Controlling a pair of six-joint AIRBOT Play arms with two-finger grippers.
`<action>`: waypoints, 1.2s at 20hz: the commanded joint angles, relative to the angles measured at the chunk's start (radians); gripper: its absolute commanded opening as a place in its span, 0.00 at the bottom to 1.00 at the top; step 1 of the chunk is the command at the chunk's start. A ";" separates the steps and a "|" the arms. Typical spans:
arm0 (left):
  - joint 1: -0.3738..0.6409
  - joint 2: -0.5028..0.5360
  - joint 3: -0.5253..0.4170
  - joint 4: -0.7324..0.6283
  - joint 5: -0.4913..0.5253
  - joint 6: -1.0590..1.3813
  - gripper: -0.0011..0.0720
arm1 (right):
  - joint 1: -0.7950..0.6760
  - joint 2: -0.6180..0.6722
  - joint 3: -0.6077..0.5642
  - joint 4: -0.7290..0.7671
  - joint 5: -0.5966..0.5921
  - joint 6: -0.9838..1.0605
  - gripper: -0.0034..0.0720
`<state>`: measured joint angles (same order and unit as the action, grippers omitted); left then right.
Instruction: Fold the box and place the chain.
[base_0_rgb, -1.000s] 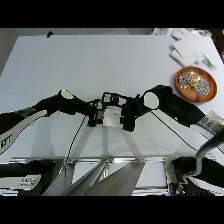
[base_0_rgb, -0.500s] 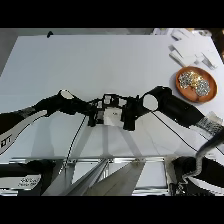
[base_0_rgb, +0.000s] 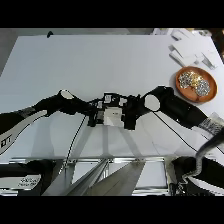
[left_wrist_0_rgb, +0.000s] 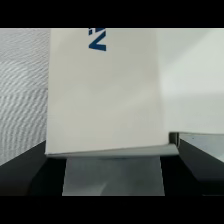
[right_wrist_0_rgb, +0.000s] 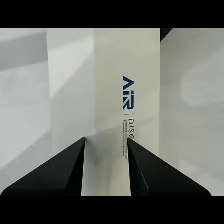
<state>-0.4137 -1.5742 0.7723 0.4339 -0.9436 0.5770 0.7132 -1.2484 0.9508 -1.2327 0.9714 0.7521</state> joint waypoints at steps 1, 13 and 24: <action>0.001 0.000 0.001 -0.003 0.004 -0.001 0.06 | 0.028 0.003 -0.018 0.032 -0.029 0.002 0.44; 0.001 0.000 0.001 -0.003 0.004 -0.001 0.06 | 0.034 0.016 -0.037 -0.107 -0.110 0.037 0.26; 0.001 0.000 0.001 -0.003 0.005 -0.001 0.06 | 0.033 0.015 -0.041 -0.100 -0.149 0.037 0.24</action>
<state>-0.4126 -1.5742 0.7731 0.4301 -0.9367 0.5743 0.7460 -1.2217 0.9115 -1.3388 0.8242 0.7887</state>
